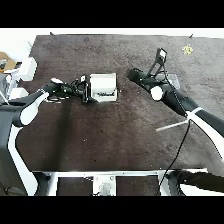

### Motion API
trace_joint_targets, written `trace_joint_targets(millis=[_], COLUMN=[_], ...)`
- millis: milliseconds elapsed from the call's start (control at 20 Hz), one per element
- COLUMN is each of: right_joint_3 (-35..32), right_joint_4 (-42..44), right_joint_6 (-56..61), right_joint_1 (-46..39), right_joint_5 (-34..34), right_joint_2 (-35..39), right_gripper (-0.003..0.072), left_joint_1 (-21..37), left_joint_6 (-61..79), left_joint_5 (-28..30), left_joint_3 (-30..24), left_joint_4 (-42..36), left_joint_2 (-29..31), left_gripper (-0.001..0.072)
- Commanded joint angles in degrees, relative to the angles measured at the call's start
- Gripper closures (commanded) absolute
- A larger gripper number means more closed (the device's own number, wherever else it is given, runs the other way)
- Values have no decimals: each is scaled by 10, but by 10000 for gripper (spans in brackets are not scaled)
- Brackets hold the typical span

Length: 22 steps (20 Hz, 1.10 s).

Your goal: Fold the box and place the chain.

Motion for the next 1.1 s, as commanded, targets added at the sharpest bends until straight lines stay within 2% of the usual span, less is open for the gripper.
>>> trace_joint_targets(millis=[0,400,650,700,750,900,1050], right_joint_3=[2,37,37,37,37,37,37], right_joint_4=[1,0,-1,-5,-22,-71,-108], right_joint_6=[5,0,0,0,0,0,-4], right_joint_1=[59,102,121,124,124,104,44], right_joint_5=[-59,-59,-2,13,30,78,175], right_joint_2=[35,23,-51,-65,-75,-72,-50], right_gripper=[683,683,681,537,354,369,370], left_joint_1=[0,0,0,0,0,0,0], left_joint_6=[0,0,0,0,0,0,0], left_joint_5=[0,0,0,0,0,0,0], left_joint_3=[0,0,0,0,0,0,0], left_joint_4=[0,0,0,0,0,0,0], left_joint_2=[0,0,0,0,0,0,0], left_gripper=[485,485,485,485,485,485,485])
